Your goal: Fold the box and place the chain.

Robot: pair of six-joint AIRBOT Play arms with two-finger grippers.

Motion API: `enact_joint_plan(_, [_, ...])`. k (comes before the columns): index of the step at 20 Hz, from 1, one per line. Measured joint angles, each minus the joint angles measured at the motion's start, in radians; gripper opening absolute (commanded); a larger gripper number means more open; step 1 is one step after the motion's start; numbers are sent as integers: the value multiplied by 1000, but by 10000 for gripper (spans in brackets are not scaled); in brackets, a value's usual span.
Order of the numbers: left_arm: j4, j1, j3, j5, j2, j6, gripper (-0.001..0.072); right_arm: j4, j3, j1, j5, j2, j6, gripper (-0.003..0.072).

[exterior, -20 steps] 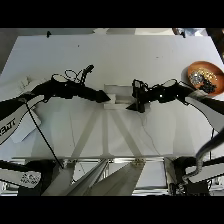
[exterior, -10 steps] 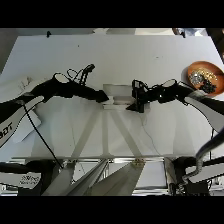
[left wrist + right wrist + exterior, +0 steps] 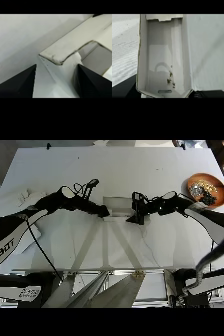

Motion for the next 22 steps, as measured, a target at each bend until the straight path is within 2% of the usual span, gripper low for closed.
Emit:
enact_joint_plan(3, [156, -35, 36, 6, 1, -164, 554, 0, 0, 0, 0, 0, 0, 503])
enact_joint_plan(5, [234, -51, 64, 5, 1, -258, 473, 3, 0, 0, 0, 0, 1, 503])
enact_joint_plan(10, [392, -111, 138, -8, 0, -435, 473, -1, 0, 0, 0, 0, 1, 503])
enact_joint_plan(14, [466, -161, 166, -25, -2, -560, 470, -1, 0, 0, 0, 0, 1, 503])
enact_joint_plan(16, [490, -179, 171, -28, -2, -622, 394, -1, 0, 0, 0, 0, 1, 503])
enact_joint_plan(22, [626, -235, 176, -52, -6, -862, 388, 0, 0, 0, 0, 0, 1, 503])
